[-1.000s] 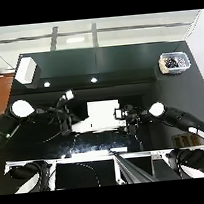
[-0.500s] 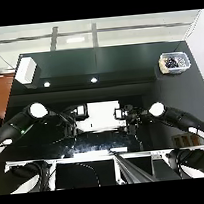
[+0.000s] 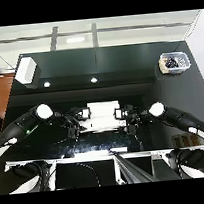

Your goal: Fold the box and place the chain.

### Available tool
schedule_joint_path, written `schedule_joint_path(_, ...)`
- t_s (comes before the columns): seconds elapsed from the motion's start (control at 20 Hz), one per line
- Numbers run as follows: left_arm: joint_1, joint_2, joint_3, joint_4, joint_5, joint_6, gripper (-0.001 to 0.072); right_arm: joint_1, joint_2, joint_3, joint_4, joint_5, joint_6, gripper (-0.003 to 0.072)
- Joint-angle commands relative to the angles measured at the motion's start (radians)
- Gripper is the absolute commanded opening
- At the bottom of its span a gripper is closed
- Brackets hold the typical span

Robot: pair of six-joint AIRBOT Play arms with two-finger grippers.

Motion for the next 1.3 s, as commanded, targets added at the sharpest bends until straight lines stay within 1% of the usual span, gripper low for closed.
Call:
schedule_joint_path(0.0, -0.002, -0.002, 0.000, -0.073, 0.023, 0.003, 0.0335, 0.000, 0.001, 0.000, 0.000, 0.000, 0.000, 0.0173)
schedule_joint_path(0.15, -0.003, -0.002, 0.000, -0.102, 0.026, 0.003, 0.0327, 0.000, 0.001, 0.000, 0.000, 0.000, 0.000, 0.0173)
schedule_joint_path(0.2, -0.005, -0.002, 0.000, -0.104, 0.026, 0.003, 0.0311, 0.000, 0.001, 0.000, 0.000, 0.000, 0.000, 0.0174)
schedule_joint_path(0.25, -0.007, -0.002, 0.000, -0.108, 0.026, 0.003, 0.0212, 0.000, 0.001, 0.000, 0.000, 0.000, 0.000, 0.0173)
schedule_joint_path(0.3, -0.011, -0.002, 0.000, -0.121, 0.032, 0.003, 0.0202, 0.000, 0.001, 0.000, 0.000, 0.000, 0.000, 0.0173)
schedule_joint_path(0.4, -0.014, -0.008, 0.000, -0.201, 0.029, 0.004, 0.0202, 0.000, 0.001, 0.000, 0.000, 0.000, 0.000, 0.0173)
schedule_joint_path(0.5, -0.022, -0.016, 0.000, -0.246, 0.030, 0.006, 0.0202, 0.000, 0.001, 0.000, 0.000, 0.000, 0.000, 0.0173)
schedule_joint_path(0.75, -0.031, -0.018, 0.000, -0.240, 0.041, 0.006, 0.0202, 0.000, 0.001, 0.000, 0.000, 0.000, 0.000, 0.0173)
schedule_joint_path(0.95, -0.031, -0.018, 0.000, -0.217, 0.102, 0.007, 0.0202, 0.000, 0.001, 0.000, 0.000, 0.000, 0.000, 0.0173)
schedule_joint_path(1.25, -0.048, -0.038, 0.000, -0.207, 0.128, 0.011, 0.0202, 0.000, 0.001, 0.000, 0.000, 0.000, 0.000, 0.0174)
